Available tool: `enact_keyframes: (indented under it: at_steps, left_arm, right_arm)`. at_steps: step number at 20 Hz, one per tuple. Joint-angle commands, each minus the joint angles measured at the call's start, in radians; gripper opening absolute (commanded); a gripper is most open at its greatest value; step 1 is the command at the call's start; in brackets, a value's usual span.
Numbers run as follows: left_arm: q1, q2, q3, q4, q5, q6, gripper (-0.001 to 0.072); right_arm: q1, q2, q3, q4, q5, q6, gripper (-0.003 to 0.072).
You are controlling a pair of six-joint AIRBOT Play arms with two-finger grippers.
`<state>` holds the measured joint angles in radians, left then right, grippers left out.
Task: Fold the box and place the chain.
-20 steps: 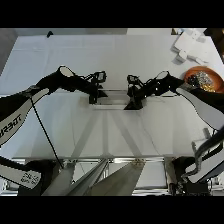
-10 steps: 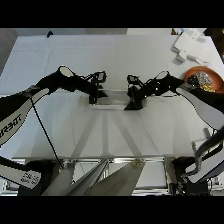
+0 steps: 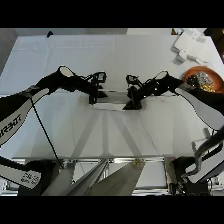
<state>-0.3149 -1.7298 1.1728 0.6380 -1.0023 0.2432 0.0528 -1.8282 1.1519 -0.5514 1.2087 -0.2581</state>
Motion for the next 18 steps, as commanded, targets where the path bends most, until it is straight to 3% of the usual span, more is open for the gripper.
enact_keyframes:
  at_steps: [1, 18]
  left_arm:
    - [0.000, 0.000, 0.000, -0.001, 0.003, 0.000, 0.0014]
    - [0.000, 0.000, 0.000, -0.001, 0.003, 0.000, 0.0014]
  right_arm:
    - [0.002, -0.001, 0.000, -0.010, 0.005, -0.001, 0.0401]
    - [0.002, 0.000, 0.001, -0.020, 0.005, -0.001, 0.0401]
